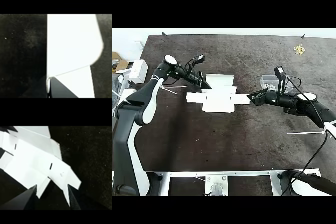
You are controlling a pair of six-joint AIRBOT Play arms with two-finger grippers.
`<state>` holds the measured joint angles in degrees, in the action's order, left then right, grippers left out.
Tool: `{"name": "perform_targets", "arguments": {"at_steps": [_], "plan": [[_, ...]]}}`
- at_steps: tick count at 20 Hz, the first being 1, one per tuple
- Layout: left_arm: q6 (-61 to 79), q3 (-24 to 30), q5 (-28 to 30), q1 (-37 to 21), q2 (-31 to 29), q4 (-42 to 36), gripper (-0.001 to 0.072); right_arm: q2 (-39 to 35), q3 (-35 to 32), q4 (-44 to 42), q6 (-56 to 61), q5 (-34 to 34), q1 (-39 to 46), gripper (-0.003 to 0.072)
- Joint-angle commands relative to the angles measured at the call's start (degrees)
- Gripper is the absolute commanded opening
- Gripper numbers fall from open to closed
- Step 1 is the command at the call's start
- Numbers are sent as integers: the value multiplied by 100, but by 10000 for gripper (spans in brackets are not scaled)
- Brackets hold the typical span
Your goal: Fold the box and place the chain.
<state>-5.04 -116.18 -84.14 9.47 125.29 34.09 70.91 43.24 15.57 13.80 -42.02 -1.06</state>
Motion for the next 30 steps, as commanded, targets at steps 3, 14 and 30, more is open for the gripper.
{"name": "perform_targets", "arguments": {"at_steps": [3,14,30], "plan": [[758,415,599,0,7,-55,8,-15,-2,7,-273,-68,4,441],[850,728,951,0,11,48,8,409,2,208,-1788,-286,-164,460],[852,966,1064,0,0,46,12,911,433,540,-3748,-131,-673,591]]}}
